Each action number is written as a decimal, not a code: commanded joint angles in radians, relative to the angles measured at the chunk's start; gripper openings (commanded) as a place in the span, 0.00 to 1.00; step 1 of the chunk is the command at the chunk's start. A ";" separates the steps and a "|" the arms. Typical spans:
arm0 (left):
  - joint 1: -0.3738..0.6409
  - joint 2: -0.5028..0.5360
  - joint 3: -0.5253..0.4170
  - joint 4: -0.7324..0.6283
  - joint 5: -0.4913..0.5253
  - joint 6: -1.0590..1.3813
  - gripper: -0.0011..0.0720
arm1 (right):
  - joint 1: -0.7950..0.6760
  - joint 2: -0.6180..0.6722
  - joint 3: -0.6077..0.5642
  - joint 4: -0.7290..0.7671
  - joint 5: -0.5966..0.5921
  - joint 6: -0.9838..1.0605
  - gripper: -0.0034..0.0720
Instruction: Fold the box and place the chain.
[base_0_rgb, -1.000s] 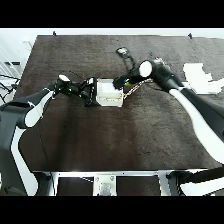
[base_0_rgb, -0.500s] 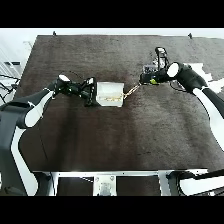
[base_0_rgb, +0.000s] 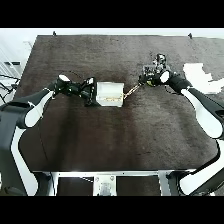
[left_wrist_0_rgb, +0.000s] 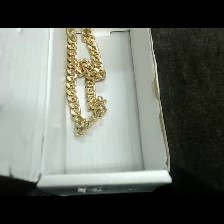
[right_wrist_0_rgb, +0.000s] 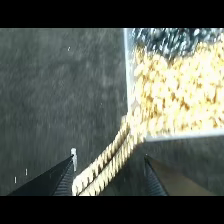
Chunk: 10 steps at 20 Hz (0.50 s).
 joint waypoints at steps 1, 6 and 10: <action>0.001 0.001 0.000 0.000 0.000 0.000 0.66 | 0.000 -0.074 0.067 0.060 -0.025 0.011 0.70; 0.001 0.001 0.000 0.000 0.000 0.000 0.66 | -0.003 -0.077 0.097 0.071 -0.014 0.006 0.06; 0.001 0.001 0.000 0.000 0.000 0.000 0.66 | 0.010 0.050 0.097 0.019 0.138 -0.021 0.06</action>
